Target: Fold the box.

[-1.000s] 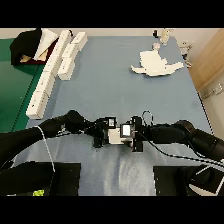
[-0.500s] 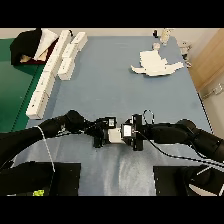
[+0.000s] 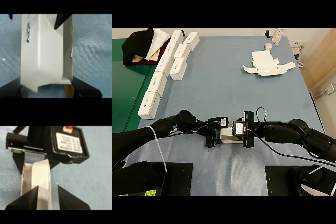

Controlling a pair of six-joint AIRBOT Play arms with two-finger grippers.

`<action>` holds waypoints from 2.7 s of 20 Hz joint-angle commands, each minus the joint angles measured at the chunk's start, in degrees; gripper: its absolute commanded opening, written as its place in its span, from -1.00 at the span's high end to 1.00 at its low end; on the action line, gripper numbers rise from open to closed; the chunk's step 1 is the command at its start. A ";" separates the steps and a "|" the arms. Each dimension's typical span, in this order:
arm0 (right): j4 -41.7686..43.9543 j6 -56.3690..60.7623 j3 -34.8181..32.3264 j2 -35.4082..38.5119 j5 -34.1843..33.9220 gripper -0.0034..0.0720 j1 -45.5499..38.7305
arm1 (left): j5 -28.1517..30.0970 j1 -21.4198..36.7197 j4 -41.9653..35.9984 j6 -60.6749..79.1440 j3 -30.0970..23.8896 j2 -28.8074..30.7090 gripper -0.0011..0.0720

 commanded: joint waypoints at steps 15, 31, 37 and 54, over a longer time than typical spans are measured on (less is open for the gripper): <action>2.01 0.46 -0.11 -2.29 -4.55 0.51 0.15 | -0.07 0.00 0.02 0.09 0.07 0.04 -0.36; 1.44 0.46 -0.09 -2.23 -4.35 0.07 2.47 | -0.07 0.00 0.02 0.07 0.07 0.04 -0.36; 1.22 9.14 -0.11 3.34 -4.39 0.06 2.43 | -0.07 0.00 0.02 0.07 0.07 0.04 -0.36; 14.43 33.48 -20.59 13.05 22.47 0.90 5.84 | -0.07 0.00 0.02 0.07 0.07 0.04 -0.36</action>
